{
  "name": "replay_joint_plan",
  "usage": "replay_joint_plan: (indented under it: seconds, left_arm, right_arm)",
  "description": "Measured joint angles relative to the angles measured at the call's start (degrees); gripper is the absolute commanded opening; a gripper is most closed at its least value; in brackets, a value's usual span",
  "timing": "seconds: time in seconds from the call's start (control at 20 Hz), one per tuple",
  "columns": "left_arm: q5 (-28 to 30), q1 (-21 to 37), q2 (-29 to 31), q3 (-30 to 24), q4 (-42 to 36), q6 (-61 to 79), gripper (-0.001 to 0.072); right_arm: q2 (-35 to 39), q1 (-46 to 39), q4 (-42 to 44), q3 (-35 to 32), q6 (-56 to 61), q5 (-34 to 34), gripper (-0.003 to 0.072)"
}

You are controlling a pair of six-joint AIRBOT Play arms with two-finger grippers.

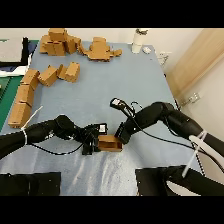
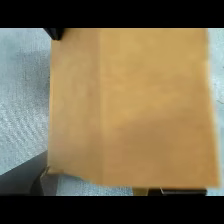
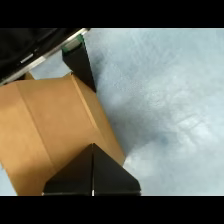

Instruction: Fold the box.

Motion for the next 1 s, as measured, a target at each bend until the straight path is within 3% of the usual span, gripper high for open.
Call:
replay_joint_plan:
  seconds: [0.55, 1.0]
  left_arm:
    - [0.00, 0.00, 0.00, 0.00, -0.02, -0.02, 0.0527]
    - [0.00, 0.00, 0.00, 0.00, -0.02, -0.04, 0.0528]
  right_arm:
    - [11.76, 14.19, -9.22, -8.22, 4.13, 12.04, 0.0007]
    - [14.05, 27.67, -28.96, -10.95, 17.09, 18.62, 0.0006]
